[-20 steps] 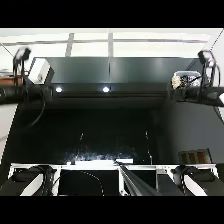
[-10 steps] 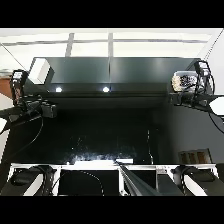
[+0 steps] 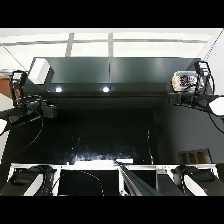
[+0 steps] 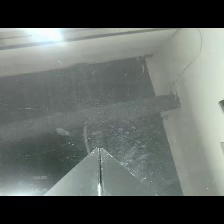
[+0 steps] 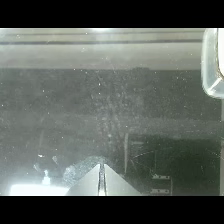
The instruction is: Fold the box and place the chain.
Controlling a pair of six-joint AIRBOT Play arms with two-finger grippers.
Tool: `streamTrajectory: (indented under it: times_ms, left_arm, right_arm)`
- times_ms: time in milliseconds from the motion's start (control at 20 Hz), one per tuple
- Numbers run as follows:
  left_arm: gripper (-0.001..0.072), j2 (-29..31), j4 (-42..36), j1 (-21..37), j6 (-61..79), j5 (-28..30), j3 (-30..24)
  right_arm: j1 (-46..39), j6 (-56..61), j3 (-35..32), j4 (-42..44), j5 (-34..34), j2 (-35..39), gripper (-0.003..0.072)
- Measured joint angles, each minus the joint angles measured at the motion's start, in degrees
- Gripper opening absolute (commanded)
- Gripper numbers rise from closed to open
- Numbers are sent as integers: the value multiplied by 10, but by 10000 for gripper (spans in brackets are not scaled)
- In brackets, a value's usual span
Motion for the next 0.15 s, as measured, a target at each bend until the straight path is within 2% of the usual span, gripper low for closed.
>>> streamTrajectory:
  times_ms: [150]
  left_arm:
    - [33,0,0,0,0,0,0]
  right_arm:
    - [0,0,0,0,0,0,43]
